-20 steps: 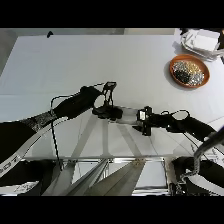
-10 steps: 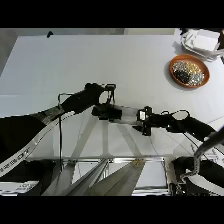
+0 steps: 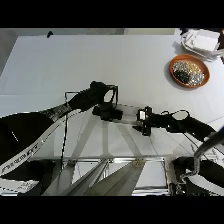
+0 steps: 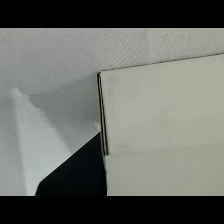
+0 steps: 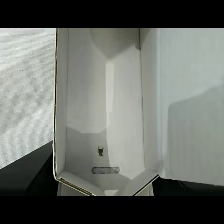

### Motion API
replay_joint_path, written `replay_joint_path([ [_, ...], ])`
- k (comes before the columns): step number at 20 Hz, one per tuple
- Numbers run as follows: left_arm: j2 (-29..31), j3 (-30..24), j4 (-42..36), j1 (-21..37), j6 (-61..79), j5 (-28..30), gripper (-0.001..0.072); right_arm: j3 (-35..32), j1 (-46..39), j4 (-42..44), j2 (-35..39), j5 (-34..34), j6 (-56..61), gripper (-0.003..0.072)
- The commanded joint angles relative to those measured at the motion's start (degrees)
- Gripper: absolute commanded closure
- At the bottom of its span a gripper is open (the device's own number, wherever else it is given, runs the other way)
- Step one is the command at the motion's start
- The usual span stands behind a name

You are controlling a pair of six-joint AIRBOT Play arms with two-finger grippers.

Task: Fold the box and place the chain.

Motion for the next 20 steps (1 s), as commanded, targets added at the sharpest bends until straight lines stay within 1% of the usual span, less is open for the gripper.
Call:
replay_joint_path([
  [1,-0.15,0.13,0.24,-0.31,0.31,0.55,0.0708,-0.02,0.0,-0.15,0.02,0.0,-0.2,0.0345],
  [2,-0.15,0.13,0.24,-0.48,0.2,0.74,0.0705,-0.02,0.02,-0.15,0.02,0.0,-0.2,0.0345],
  [3,-0.15,0.13,0.02,-0.52,0.2,1.05,0.067,-0.02,0.02,-0.15,0.02,0.0,-0.2,0.0345],
  [5,-0.15,0.13,-0.96,-0.52,0.2,1.62,0.0527,-0.02,0.0,-0.15,0.02,0.0,-0.2,0.0345],
  [6,-0.15,0.13,-1.18,-0.55,0.17,1.86,0.0487,-0.02,0.02,-0.15,0.02,0.0,-0.2,0.0345],
  [12,-0.17,0.11,-1.03,-1.25,-1.11,3.74,0.0512,-0.02,0.02,-0.15,0.02,0.0,-0.2,0.0345],
  [13,-0.15,0.11,-1.01,-1.36,-1.11,3.98,0.0559,-0.02,0.02,-0.15,0.02,0.0,-0.2,0.0345],
  [14,-0.15,0.11,-0.98,-1.36,-1.09,3.98,0.0639,-0.02,0.02,-0.15,0.02,0.0,-0.2,0.0345],
  [17,-0.15,0.11,-1.01,-1.36,-1.11,3.96,0.0655,-0.02,0.02,-0.15,0.02,0.0,-0.2,0.0345],
  [18,-0.17,0.11,-1.01,-1.36,-1.11,3.98,0.069,-0.02,0.02,-0.15,0.02,0.0,-0.2,0.0345],
  [20,-0.17,0.11,-1.01,-1.36,-1.11,3.96,0.0702,-0.02,0.0,-0.15,0.02,0.0,-0.2,0.0345],
])
